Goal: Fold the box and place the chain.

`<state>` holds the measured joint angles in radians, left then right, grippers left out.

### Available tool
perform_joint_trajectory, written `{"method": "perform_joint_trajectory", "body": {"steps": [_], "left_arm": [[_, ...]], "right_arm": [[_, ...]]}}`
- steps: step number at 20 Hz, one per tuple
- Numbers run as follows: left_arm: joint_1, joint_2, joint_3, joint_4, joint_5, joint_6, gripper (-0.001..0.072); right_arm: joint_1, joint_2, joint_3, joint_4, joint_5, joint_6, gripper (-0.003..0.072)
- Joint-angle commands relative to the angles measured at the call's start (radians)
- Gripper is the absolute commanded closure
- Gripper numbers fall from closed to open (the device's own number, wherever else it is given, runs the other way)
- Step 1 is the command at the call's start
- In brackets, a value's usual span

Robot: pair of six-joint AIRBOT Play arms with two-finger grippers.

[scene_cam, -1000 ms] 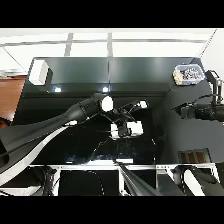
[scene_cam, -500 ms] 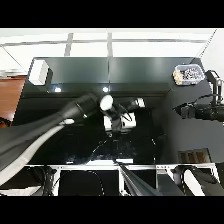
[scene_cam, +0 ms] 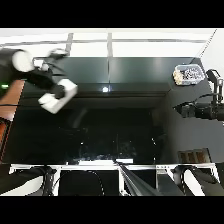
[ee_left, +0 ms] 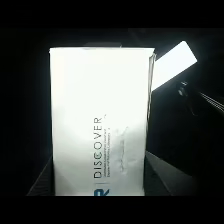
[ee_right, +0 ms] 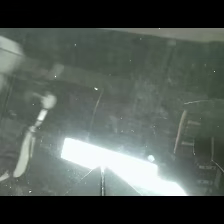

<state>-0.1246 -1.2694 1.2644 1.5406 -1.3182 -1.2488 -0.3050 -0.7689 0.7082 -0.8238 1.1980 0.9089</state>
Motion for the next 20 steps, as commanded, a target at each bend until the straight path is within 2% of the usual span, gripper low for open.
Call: {"method": "perform_joint_trajectory", "body": {"steps": [1,4,6,8,13,17,20], "left_arm": [[0.341,0.019,-0.052,0.0,0.018,-0.035,0.0431],[0.5,-0.039,-0.044,-0.038,0.07,0.017,0.0431],[0.543,-0.098,-0.039,-0.086,0.109,0.068,0.0431],[0.549,-0.156,-0.032,-0.141,0.161,0.068,0.043],[0.541,-0.271,-0.005,-0.165,0.325,0.067,0.043],[0.53,-0.347,0.087,-0.198,0.34,0.067,0.043],[0.524,-0.384,0.13,-0.275,0.308,0.069,0.0409]], "right_arm": [[0.0,0.0,0.0,0.001,-0.031,0.0,0.0661],[0.0,0.0,0.0,0.002,-0.052,0.0,0.0661],[0.0,0.0,0.0,0.002,-0.063,0.0,0.0661],[0.0,0.0,0.0,0.003,-0.067,0.006,0.0661],[0.0,0.0,0.0,0.004,-0.07,0.034,0.0661],[0.0,0.0,0.0,0.003,-0.071,0.039,0.0661],[0.0,0.0,0.0,0.003,-0.074,0.042,0.0661]]}}
